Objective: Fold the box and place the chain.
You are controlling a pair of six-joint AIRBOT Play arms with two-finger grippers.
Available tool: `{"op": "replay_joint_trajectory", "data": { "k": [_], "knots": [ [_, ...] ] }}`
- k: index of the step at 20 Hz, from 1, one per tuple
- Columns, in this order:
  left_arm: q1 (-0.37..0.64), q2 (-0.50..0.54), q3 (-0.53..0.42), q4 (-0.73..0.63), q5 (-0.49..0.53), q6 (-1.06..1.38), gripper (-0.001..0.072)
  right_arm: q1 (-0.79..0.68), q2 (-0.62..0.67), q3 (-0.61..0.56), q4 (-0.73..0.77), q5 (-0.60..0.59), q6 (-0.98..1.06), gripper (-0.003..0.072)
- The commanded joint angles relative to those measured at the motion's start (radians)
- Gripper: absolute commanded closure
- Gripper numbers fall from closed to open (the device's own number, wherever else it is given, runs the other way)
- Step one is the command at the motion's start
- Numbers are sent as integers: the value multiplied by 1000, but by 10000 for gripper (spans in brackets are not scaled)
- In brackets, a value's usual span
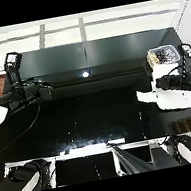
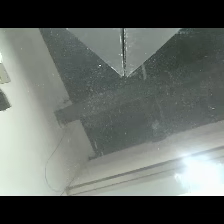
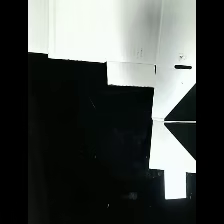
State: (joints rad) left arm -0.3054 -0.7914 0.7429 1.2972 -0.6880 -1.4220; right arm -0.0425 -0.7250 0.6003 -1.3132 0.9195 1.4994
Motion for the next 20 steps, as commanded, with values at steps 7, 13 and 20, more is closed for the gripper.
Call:
{"op": "replay_joint_trajectory", "data": {
  "k": [7, 13, 20],
  "knots": [
    [0, -1, 0, 0, 0, 0, 677, 1, 1, 0, 0, 0, 0, 664],
    [0, -1, 0, 0, 0, 0, 677, 1, 1, 0, 0, 0, 0, 663],
    [0, -4, 0, 0, 10, 0, 677, 1, 1, 0, 1, -73, 0, 663]
  ]
}}
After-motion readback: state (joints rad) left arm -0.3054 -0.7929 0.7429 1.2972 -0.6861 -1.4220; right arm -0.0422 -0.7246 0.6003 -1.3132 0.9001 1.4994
